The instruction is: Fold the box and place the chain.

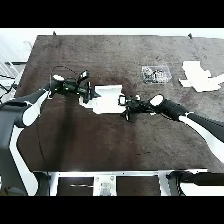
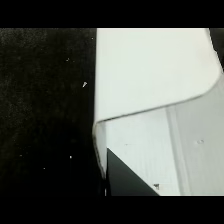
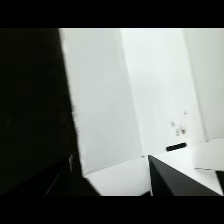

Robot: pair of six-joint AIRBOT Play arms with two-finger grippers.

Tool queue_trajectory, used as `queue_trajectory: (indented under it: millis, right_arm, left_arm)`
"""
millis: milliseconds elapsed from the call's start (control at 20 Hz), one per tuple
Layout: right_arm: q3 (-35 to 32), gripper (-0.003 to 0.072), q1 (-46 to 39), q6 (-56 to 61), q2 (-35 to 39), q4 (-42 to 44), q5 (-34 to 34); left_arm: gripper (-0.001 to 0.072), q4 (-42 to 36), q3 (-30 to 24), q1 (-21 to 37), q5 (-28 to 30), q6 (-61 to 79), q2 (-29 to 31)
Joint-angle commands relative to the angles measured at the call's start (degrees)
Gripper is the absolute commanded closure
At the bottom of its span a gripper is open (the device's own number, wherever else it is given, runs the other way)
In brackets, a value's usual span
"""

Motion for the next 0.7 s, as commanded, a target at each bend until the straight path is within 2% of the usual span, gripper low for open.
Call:
queue_trajectory:
  millis: [0, 400, 650]
  right_arm:
    - [1.2, 0.0108, 0.0, 0.0, 0.1, 1.0, -2.9]
    - [5.0, 0.0108, -2.4, -0.1, 1.6, 3.6, -3.0]
    - [7.5, 0.0105, -3.2, -1.0, -1.5, 3.6, -0.9]
  left_arm:
    - [0.0692, 0.0, 0.0, 0.0, 0.0, 0.0, 0.0]
    - [0.0692, 0.0, 0.0, 0.0, 0.0, 0.0, 0.0]
    - [0.0691, 0.0, 0.0, 0.0, 0.0, 0.0, 0.0]
